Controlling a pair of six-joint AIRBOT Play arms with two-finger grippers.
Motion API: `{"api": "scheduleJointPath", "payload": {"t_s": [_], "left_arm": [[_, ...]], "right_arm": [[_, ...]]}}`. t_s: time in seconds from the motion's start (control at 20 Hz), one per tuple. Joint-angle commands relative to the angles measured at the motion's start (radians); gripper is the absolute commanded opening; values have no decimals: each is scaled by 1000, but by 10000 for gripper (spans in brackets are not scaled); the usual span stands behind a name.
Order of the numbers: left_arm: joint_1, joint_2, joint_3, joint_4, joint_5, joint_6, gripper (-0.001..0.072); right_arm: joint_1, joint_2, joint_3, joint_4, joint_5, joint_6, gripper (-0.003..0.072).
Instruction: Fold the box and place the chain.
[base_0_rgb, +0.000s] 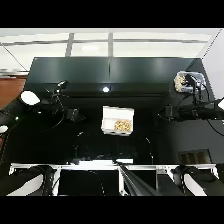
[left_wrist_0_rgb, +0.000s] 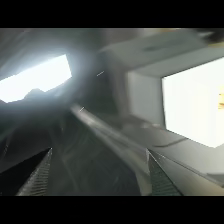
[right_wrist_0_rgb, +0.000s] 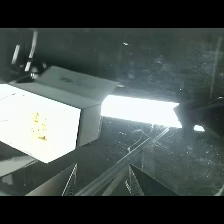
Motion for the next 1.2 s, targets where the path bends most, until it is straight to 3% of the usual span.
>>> {"api": "scheduleJointPath", "payload": {"t_s": [0.0,0.2,0.35,0.65,1.15], "left_arm": [[53,-58,-43,-233,-62,698,705],[-15,-146,-42,-269,-98,1155,705],[-87,-199,1,-263,-100,1273,704],[-184,-324,134,-251,-92,1294,704],[-241,-329,142,-248,-56,1289,701]], "right_arm": [[0,1,0,0,-13,18,382],[0,1,0,1,-35,18,382],[0,1,0,1,-43,18,382],[0,1,0,0,-67,18,382],[0,1,0,1,-67,18,383]]}}
